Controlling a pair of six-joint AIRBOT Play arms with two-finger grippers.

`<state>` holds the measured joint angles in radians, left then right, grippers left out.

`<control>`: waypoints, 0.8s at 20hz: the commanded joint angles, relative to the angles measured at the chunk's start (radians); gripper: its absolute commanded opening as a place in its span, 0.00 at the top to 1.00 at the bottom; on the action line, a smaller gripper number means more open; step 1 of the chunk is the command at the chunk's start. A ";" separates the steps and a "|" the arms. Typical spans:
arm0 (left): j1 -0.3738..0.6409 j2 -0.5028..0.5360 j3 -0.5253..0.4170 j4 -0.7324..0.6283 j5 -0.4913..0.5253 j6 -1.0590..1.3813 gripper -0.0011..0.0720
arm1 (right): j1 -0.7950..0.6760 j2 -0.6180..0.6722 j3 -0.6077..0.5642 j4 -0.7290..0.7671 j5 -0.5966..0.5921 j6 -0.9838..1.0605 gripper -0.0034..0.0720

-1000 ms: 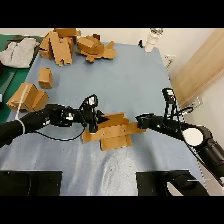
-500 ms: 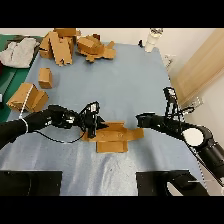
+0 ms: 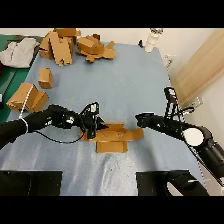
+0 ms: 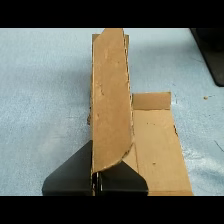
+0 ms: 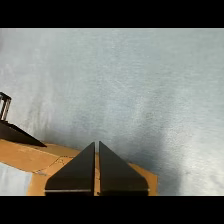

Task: Fold the box.

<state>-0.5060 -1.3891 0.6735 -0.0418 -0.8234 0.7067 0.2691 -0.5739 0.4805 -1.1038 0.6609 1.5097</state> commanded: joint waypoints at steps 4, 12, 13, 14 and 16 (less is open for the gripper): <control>0.001 -0.001 0.000 -0.002 0.001 0.000 0.97 | 0.007 -0.030 0.017 -0.027 -0.022 -0.105 0.94; 0.001 -0.001 0.000 -0.003 0.001 0.000 0.97 | 0.284 0.409 -0.173 -0.313 0.311 -0.085 0.95; 0.001 -0.001 0.000 -0.003 0.001 0.000 0.97 | 0.335 0.436 -0.202 -0.318 0.319 -0.089 0.95; 0.001 -0.001 0.000 -0.003 0.001 0.000 0.97 | 0.381 0.441 -0.210 -0.347 0.314 -0.103 0.95; 0.001 -0.001 0.000 -0.003 0.001 0.000 0.97 | 0.470 0.407 -0.209 -0.473 0.309 -0.115 0.95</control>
